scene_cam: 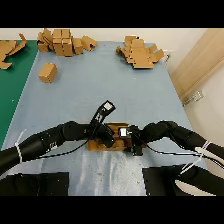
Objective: Fold the box.
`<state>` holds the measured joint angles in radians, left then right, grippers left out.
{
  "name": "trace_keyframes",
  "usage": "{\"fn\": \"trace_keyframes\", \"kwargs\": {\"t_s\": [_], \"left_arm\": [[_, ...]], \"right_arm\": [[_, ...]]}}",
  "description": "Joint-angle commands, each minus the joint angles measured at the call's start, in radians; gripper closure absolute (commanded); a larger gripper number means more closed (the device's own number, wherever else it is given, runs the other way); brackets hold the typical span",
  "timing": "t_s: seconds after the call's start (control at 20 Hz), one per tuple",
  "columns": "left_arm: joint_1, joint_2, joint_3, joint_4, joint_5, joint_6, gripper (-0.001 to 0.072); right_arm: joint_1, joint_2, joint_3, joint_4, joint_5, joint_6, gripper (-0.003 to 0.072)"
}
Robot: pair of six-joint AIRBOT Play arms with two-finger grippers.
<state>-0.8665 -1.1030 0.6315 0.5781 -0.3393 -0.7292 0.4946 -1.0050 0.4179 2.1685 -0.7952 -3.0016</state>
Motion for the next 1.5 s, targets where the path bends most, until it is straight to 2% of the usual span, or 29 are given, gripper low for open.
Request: {"fn": "trace_keyframes", "kwargs": {"t_s": [0.0,0.1,0.3,0.45,0.9,1.1,1.45], "left_arm": [[0.064,0.0,-0.003,-0.069,-0.031,0.0,0.07],[0.071,-0.003,-0.003,-0.136,0.008,0.034,0.07],[0.071,-0.07,-0.002,-0.325,-0.058,0.142,0.07],[0.073,-0.081,-0.002,-0.43,-0.05,0.157,0.07],[0.1,-0.155,-0.003,-0.418,-0.086,0.047,0.07],[0.138,-0.159,-0.003,-0.302,-0.11,-0.057,0.07],[0.151,-0.213,0.018,-0.28,-0.162,-0.056,0.07]], "right_arm": [[0.0,-0.01,-0.001,0.0,0.0,0.0,0.018],[0.0,-0.015,-0.001,0.0,0.0,0.0,0.018],[0.0,-0.024,-0.001,0.0,0.0,0.0,0.018],[0.0,-0.024,-0.001,0.0,0.0,0.0,0.018],[0.0,-0.024,-0.001,0.0,-0.011,0.0,0.018],[0.0,-0.024,-0.001,0.0,-0.01,0.0,0.018],[0.0,-0.024,-0.001,0.001,-0.01,0.0,0.018]]}}
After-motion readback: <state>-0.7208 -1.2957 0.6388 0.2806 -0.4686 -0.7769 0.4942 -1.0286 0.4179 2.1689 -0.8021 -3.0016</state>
